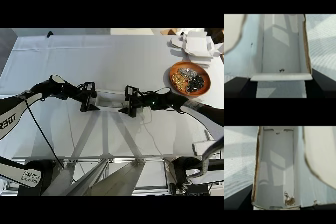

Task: Fold the box and place the chain.

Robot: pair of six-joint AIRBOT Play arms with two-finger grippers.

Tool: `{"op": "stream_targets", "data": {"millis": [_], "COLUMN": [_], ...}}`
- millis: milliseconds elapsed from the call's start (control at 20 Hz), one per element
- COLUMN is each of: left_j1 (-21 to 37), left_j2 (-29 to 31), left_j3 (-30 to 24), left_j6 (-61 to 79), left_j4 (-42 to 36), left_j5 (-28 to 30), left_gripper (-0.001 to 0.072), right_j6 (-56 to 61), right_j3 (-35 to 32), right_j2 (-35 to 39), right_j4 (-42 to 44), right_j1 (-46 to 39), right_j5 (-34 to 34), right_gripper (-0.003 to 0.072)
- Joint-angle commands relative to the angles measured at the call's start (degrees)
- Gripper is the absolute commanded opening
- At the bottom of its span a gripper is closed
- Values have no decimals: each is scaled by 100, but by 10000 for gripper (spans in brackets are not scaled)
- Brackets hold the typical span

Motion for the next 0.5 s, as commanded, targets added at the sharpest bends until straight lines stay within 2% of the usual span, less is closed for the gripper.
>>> {"op": "stream_targets", "data": {"millis": [0, 200, 250, 300, 350, 450], "left_j1": [0, 0, 0, -2, 0, 0], "left_j2": [2, 2, 2, 2, 2, 2], "left_j3": [-2, -2, -2, -2, -2, -2], "left_j6": [2, 2, 2, 2, 2, 2], "left_j4": [0, 2, 0, 0, 0, 0], "left_j5": [4, 4, 4, 4, 4, 4], "left_gripper": [324, 324, 324, 324, 324, 324], "right_j6": [0, 2, 2, 2, 0, -39], "right_j3": [4, 4, 4, 4, 4, 4], "right_j2": [-2, 0, 0, 0, 0, 0], "right_j4": [7, 4, 4, 2, 0, -4], "right_j1": [0, 7, 7, 7, 4, 4], "right_j5": [7, 11, -2, -24, -48, -48], "right_gripper": [498, 501, 547, 641, 706, 706]}}
